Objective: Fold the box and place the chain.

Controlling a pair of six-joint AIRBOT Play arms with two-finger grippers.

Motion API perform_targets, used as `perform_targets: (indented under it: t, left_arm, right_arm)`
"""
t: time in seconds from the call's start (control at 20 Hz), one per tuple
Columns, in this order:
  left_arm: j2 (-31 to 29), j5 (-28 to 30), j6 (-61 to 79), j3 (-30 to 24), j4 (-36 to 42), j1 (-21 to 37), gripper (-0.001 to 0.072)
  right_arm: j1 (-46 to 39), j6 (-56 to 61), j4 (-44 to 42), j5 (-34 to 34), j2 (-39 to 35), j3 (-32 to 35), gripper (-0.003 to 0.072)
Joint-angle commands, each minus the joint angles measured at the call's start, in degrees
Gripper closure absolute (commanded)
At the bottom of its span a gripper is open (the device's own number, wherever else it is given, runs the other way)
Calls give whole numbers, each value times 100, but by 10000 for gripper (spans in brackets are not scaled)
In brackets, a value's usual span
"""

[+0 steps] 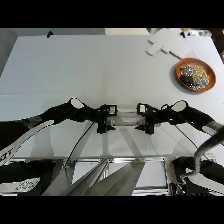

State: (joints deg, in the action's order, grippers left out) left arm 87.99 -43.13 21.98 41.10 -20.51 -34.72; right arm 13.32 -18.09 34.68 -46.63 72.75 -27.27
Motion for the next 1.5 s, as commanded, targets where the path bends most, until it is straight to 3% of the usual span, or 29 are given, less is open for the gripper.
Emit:
perform_targets:
  t: [0.0,0.15,0.2,0.3,0.35,0.6,0.95,1.05,1.15,1.2,1.4,1.45]
  left_arm:
    - [4,7,0,-2,0,0,700]
    - [4,7,2,-2,0,0,700]
    - [4,7,0,-2,0,0,700]
    - [4,4,2,-2,0,0,700]
    - [4,7,0,-2,0,0,700]
    - [4,4,0,-2,2,0,700]
    - [4,2,2,-2,15,0,700]
    - [4,2,2,-2,15,-2,700]
    - [4,2,2,-2,15,0,700]
    - [4,2,2,-2,15,0,700]
    - [4,2,2,-2,15,0,700]
    - [4,2,2,-2,15,0,700]
  right_arm:
    - [0,0,2,101,0,0,505]
    - [0,2,2,63,-2,0,502]
    - [0,0,2,39,-2,0,450]
    - [0,11,-4,55,-22,0,47]
    - [0,42,-2,55,-50,0,13]
    - [0,184,177,55,-485,0,-3]
    - [0,1895,2188,-166,-1250,-2,-3]
    - [0,2321,2422,-223,-1578,-2,-1]
    - [0,2734,2197,-214,-1963,-2,45]
    - [0,2898,2024,-238,-2122,-2,108]
    - [2,2964,962,-660,-2549,0,672]
    - [28,2964,527,-671,-2562,0,667]
